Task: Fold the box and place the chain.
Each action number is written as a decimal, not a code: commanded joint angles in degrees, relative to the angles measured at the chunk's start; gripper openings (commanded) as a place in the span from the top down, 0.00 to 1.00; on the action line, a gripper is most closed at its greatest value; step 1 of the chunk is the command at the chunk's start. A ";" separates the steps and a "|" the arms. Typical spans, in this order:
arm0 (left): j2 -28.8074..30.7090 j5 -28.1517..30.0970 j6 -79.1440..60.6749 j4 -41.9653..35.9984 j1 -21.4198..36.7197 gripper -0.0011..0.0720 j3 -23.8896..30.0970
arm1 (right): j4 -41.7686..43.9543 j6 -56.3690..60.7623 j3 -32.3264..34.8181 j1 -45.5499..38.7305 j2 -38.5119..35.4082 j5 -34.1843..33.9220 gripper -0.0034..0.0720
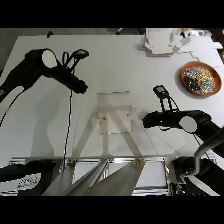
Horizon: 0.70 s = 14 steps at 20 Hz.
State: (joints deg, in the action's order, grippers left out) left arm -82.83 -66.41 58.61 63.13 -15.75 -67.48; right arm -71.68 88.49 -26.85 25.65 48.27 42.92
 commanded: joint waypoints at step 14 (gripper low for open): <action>4.81 6.73 -53.48 -36.61 5.29 0.31 23.45 | 3.34 0.02 0.02 0.07 -0.04 1.27 0.93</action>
State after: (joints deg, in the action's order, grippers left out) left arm -78.08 -61.23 9.58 28.18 -10.26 -44.40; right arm -68.95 88.51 -26.85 25.65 48.27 43.55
